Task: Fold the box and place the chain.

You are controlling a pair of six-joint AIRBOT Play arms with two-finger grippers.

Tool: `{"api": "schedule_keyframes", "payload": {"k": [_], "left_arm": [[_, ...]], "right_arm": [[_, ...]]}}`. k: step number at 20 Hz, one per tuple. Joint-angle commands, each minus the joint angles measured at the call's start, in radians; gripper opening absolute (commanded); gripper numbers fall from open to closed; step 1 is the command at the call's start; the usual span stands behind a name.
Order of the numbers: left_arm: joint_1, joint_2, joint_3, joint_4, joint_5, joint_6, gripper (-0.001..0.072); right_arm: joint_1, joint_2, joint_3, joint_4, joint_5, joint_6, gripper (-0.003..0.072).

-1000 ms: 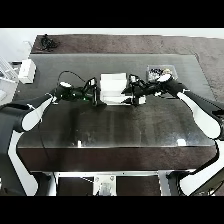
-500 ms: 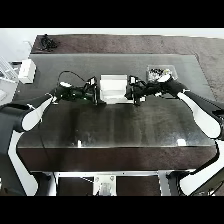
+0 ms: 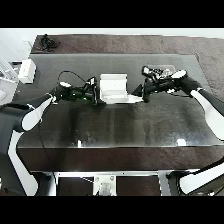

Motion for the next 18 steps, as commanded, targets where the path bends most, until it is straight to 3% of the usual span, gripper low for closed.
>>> {"api": "schedule_keyframes", "payload": {"k": [1, 10, 18], "left_arm": [[-0.001, 0.001, 0.0, 0.001, -0.002, 0.002, 0.0466], [-0.001, 0.001, 0.0, 0.001, -0.002, 0.002, 0.0466], [-0.001, 0.001, 0.0, 0.001, -0.002, 0.002, 0.0466]], "right_arm": [[-0.053, 0.048, 0.001, -0.001, 0.021, 0.183, 0.0009], [-0.167, -0.002, 0.0, -0.124, -0.038, 0.953, 0.0008], [-0.167, -0.08, 0.0, -0.122, -0.017, 1.064, 0.0008]]}}
